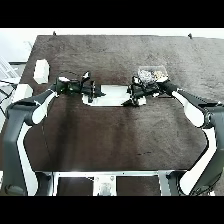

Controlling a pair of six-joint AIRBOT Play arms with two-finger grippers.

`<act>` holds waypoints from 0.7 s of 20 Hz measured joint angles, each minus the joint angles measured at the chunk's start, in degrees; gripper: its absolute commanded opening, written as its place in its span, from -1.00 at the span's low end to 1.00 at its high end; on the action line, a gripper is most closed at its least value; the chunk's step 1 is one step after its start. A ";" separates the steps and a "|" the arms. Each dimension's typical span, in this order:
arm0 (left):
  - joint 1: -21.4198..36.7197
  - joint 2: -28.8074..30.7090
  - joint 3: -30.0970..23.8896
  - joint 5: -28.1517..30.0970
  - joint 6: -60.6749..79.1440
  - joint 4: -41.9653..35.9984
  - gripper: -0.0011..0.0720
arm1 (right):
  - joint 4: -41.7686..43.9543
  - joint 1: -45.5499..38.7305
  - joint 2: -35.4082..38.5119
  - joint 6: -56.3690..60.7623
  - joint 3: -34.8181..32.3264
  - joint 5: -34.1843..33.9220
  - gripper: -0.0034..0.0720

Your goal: Fold the box and place the chain.

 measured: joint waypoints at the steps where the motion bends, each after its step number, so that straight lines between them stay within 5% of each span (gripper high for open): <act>1: 0.00 0.00 0.00 -0.02 0.00 0.00 -0.91 | -0.15 0.00 -0.13 0.02 0.02 0.00 0.70; 14: -0.02 0.00 0.00 -0.04 -0.02 -0.02 -0.91 | -2.56 0.04 -1.01 0.72 1.49 0.00 0.63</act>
